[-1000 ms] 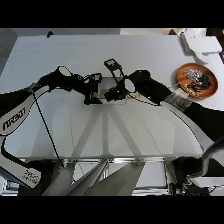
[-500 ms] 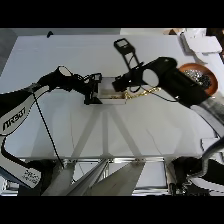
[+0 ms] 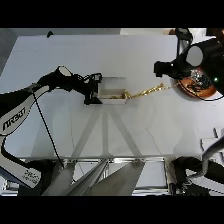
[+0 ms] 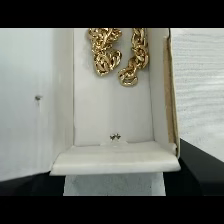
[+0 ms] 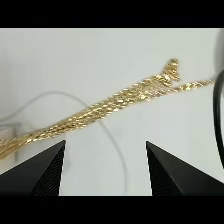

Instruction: Fold the box and place the chain.

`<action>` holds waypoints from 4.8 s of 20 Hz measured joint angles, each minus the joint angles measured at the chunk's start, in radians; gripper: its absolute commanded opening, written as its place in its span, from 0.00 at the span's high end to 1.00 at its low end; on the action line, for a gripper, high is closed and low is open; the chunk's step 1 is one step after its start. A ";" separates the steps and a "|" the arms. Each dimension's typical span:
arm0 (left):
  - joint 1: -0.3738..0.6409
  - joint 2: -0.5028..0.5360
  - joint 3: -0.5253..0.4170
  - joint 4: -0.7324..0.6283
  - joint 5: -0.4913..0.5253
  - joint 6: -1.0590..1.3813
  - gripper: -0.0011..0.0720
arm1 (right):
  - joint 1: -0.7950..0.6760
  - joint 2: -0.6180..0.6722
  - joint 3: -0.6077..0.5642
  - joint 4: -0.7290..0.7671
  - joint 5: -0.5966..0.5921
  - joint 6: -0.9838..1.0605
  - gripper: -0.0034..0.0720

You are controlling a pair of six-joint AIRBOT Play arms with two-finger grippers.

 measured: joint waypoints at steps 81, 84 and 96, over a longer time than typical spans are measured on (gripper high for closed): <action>0.000 0.000 0.000 0.000 0.000 0.000 0.61 | 0.418 0.031 -0.001 -0.003 -0.238 -0.169 0.94; 0.000 0.000 0.000 0.000 0.000 0.000 0.61 | 0.420 0.023 -0.001 0.068 -0.319 -0.175 0.94; 0.000 0.000 0.000 0.000 0.000 0.000 0.61 | 0.420 -0.164 -0.001 0.151 -0.314 -0.178 0.94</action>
